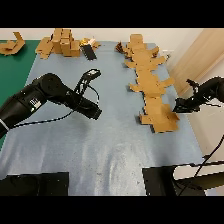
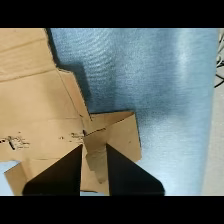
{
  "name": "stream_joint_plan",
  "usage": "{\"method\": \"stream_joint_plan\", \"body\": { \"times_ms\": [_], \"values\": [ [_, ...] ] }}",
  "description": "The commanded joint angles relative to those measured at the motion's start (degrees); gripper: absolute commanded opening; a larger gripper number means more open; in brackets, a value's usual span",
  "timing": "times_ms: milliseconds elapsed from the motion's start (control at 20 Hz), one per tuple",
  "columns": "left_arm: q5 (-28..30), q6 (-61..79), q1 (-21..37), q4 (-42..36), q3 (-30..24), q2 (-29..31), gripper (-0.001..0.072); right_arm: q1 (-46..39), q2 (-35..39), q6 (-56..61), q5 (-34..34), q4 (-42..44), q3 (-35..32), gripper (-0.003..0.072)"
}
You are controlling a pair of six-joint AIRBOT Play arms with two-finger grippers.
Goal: Fold the box.
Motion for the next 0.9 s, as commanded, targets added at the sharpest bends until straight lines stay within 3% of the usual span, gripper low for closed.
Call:
{"method": "stream_joint_plan", "body": {
  "times_ms": [0,200,850],
  "values": [
    [-0.1,0.0,0.0,0.0,0.0,0.0,0.0011,0.0,0.0,-0.4,0.2,-3.7,0.0,0.0232],
    [0.0,0.0,0.0,0.0,0.0,0.0,0.0011,0.0,0.4,0.6,1.0,-11.0,0.0,0.0233],
    [-0.1,0.0,0.0,-0.3,0.0,0.0,0.0011,0.0,-2.6,0.5,2.0,-7.6,-0.1,0.0222]
  ]
}}
